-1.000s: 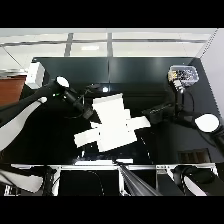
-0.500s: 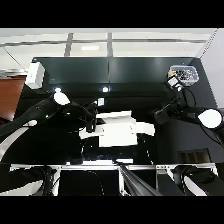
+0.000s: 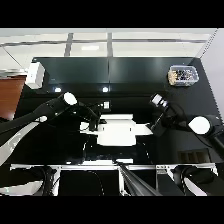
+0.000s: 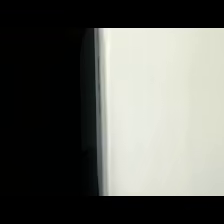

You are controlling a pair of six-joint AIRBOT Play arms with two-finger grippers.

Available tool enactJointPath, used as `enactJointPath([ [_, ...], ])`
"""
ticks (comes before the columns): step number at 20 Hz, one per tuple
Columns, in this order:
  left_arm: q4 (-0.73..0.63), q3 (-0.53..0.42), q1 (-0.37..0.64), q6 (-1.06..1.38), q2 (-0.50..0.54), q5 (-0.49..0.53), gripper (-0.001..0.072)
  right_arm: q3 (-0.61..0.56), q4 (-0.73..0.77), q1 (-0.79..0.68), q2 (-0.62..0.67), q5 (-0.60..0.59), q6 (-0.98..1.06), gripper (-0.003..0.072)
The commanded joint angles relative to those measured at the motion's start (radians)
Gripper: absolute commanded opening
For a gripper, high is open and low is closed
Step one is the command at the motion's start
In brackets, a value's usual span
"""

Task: Fold the box and place the chain.

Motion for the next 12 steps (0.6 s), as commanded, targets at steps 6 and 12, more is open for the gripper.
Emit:
enactJointPath([
  [6, 0.003, 0.022, -0.001, -0.003, -0.009, 0.018, 0.0023, -0.056, 0.157, 0.181, -0.064, -0.011, -0.323, 0.0718],
  [12, 0.003, 0.022, -0.001, -0.003, -0.009, 0.016, 0.0023, -0.056, 0.152, 0.194, -0.157, 0.035, -0.484, 0.0715],
])
